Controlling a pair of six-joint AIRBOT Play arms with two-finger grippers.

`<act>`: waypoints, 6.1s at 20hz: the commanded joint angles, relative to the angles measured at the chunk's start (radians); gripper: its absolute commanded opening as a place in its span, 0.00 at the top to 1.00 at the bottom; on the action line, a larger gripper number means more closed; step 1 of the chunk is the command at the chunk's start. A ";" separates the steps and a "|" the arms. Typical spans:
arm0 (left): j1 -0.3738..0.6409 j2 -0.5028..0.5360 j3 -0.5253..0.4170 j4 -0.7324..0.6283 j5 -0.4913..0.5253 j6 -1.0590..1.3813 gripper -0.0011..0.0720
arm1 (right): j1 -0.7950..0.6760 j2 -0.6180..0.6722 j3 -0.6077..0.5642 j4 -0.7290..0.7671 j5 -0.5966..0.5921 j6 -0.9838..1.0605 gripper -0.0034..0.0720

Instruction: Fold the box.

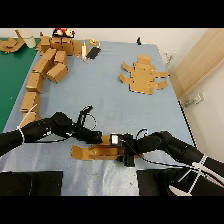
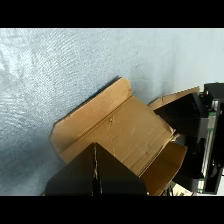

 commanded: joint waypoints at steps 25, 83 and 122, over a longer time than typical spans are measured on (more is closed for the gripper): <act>0.135 0.880 -0.307 0.361 -0.319 0.709 0.03 | 0.000 0.000 0.000 -0.001 0.000 0.000 0.36; -0.077 0.345 -0.166 0.373 -0.037 0.859 0.50 | 0.000 0.000 0.000 -0.002 0.000 0.000 0.36; -0.079 0.274 -0.164 0.072 -0.027 1.096 0.97 | 0.000 0.000 0.000 -0.008 0.000 0.000 0.36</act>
